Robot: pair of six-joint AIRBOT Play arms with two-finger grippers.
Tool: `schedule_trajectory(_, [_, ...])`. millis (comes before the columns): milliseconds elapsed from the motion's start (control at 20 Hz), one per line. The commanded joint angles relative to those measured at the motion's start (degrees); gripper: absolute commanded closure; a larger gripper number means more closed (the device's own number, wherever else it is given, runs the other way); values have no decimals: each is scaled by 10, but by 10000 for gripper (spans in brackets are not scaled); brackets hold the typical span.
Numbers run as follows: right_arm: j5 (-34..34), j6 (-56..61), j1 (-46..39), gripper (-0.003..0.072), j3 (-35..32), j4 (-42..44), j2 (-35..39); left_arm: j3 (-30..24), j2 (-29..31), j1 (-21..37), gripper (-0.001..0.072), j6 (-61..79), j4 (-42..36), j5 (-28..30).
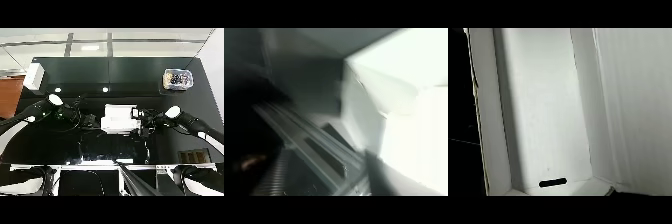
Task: Fold the box and place the chain.
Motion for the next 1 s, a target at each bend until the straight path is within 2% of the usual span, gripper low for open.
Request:
schedule_trajectory(0, [0, 0, 0, 380, 0, 0, 0, 16, -2, 9, -1, 10, 6, -27])
schedule_trajectory(200, [0, 0, 0, 380, 0, 0, 0, 42, -2, 8, -1, 11, -32, -25])
schedule_trajectory(350, [0, 0, 0, 380, 0, 0, 0, 55, -2, 7, 1, 29, -73, -65])
schedule_trajectory(650, [0, 0, 0, 380, 0, 1, 0, 57, -7, -31, 23, 35, -103, -42])
schedule_trajectory(750, [0, 0, 0, 380, 0, 1, 0, 58, -7, -46, 35, 35, -103, -32])
schedule_trajectory(850, [0, 0, 0, 380, 0, 1, 0, 65, -7, -58, 101, -35, -92, -33])
schedule_trajectory(950, [0, 0, 0, 380, 0, 1, 0, 83, -7, -69, 102, -71, -59, -33])
